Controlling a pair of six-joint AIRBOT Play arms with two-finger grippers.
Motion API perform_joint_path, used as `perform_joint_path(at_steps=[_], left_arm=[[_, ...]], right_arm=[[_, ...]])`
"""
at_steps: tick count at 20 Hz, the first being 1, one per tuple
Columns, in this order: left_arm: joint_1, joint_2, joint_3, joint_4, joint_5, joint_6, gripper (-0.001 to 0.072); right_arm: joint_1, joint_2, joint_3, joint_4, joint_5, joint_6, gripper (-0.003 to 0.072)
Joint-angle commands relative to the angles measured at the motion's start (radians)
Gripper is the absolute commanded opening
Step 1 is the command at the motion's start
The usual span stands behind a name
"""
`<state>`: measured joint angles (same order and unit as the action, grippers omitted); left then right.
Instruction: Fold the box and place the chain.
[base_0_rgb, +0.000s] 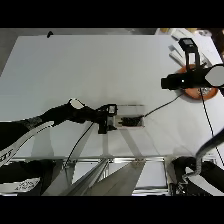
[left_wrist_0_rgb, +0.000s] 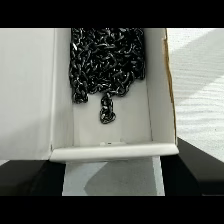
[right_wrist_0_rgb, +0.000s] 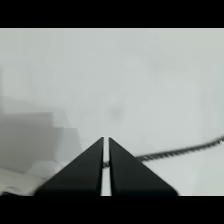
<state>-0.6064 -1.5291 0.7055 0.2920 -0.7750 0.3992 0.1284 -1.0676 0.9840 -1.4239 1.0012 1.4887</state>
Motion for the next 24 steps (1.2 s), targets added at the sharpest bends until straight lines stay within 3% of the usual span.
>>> perform_joint_path(at_steps=[1,2,11,22,24], left_arm=[[0.000,0.001,0.000,0.000,0.000,0.000,0.0314],[0.000,0.001,0.000,0.000,0.000,0.000,0.0314],[0.000,0.001,0.000,0.000,0.000,0.000,0.0314],[0.000,0.000,0.000,0.000,0.000,0.000,0.0314],[0.000,0.000,0.000,0.000,0.000,0.000,0.0314]], right_arm=[[-0.056,-0.076,-0.047,-0.046,0.004,0.003,0.0265],[-0.056,-0.096,-0.064,-0.044,-0.005,0.003,0.0307],[-0.056,-0.220,-0.216,-0.042,-0.130,0.006,0.0308],[-0.056,-0.251,-0.217,-0.072,-0.148,0.059,0.0291],[-0.056,-0.257,-0.217,-0.072,-0.150,0.059,0.0234]])
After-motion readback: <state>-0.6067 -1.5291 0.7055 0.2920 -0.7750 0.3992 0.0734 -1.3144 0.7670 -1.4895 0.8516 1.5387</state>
